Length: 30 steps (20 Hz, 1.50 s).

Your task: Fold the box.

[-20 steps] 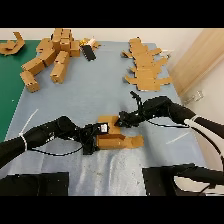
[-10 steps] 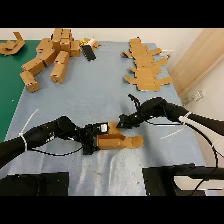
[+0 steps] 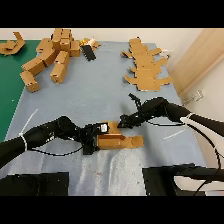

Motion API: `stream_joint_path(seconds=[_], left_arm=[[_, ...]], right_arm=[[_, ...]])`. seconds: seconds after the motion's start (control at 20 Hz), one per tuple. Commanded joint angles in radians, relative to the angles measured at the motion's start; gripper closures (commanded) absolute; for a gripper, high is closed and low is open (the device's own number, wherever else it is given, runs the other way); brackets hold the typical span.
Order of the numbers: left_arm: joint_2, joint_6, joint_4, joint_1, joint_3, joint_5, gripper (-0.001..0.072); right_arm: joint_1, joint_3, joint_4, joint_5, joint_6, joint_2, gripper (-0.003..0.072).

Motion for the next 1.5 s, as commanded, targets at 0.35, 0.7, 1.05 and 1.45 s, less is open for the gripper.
stream_joint_path(seconds=[0.35,0.7,1.05,1.45], left_arm=[[0.0,0.0,0.0,0.0,0.0,0.0,0.0358],[0.0,0.0,0.0,0.0,0.0,0.0,0.0358],[0.0,0.0,0.0,0.0,0.0,0.0,0.0358],[0.0,0.0,0.0,0.0,0.0,0.0,0.0358]], right_arm=[[0.01,-0.035,-0.388,-0.119,0.129,0.466,0.0684],[0.348,-0.288,-0.513,-0.182,-0.156,0.721,0.04],[0.392,-0.312,-0.732,0.279,-0.202,0.617,0.0165],[0.417,-0.303,-0.798,0.159,-0.198,0.558,0.0165]])
